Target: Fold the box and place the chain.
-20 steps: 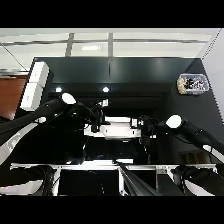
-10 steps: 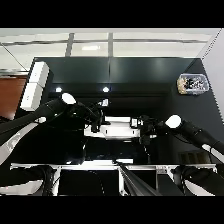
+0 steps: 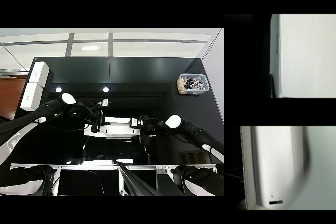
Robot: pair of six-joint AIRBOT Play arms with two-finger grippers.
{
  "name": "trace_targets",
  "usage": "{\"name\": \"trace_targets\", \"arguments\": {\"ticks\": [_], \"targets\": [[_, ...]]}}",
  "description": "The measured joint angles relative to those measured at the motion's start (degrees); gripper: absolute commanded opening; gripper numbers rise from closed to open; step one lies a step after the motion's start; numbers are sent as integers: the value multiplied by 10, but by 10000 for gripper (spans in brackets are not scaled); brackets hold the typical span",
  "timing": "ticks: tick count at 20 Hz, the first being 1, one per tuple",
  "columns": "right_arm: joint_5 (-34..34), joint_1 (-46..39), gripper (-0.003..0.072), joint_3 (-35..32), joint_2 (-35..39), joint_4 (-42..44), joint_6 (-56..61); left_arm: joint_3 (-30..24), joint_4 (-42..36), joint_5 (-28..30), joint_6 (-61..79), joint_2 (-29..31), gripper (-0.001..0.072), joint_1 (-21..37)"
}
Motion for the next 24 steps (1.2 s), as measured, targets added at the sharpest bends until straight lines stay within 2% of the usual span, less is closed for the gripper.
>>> {"name": "trace_targets", "arguments": {"ticks": [3,6,7,9,10,11,14,17,21,24], "targets": [[0,0,487,0,0,0,0,1,9,-21,-28,11,343,10],[0,0,487,0,0,0,0,1,47,-54,-92,47,342,30],[1,0,486,0,0,0,0,1,68,-61,-123,64,299,37],[1,0,475,0,0,0,0,1,121,-84,-183,105,57,51],[1,0,310,0,0,0,-1,1,151,-96,-211,127,27,59],[1,0,185,0,0,0,-1,0,173,-110,-232,147,27,66],[1,0,191,0,0,0,0,-10,188,-169,-312,186,27,69],[1,0,191,0,0,0,0,-61,110,-163,-372,200,28,42],[2,0,191,0,0,-1,0,-136,-88,-23,-342,202,28,-7],[2,0,191,0,0,0,0,-158,-252,77,-247,193,28,-21]]}}
